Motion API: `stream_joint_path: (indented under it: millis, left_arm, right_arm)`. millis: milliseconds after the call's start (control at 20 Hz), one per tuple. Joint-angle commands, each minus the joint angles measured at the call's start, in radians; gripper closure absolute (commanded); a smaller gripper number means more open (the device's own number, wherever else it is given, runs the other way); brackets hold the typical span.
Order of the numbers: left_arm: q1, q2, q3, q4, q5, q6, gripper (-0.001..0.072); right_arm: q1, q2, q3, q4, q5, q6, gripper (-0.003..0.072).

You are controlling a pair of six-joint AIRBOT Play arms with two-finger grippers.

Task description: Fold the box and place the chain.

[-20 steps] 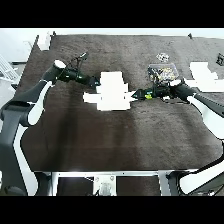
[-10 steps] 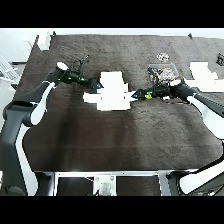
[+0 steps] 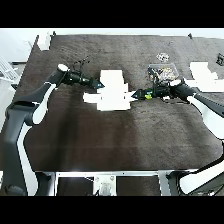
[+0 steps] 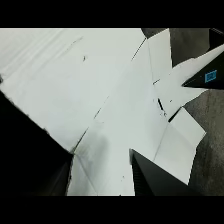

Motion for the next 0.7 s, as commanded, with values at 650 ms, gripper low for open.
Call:
stream_joint_path:
  millis: [650]
  left_arm:
    - [-0.002, -0.019, 0.001, -0.085, 0.0, 0.097, 0.047]
  right_arm:
    - [-0.001, -0.001, -0.001, 0.0, 0.0, 0.0, 0.0679]
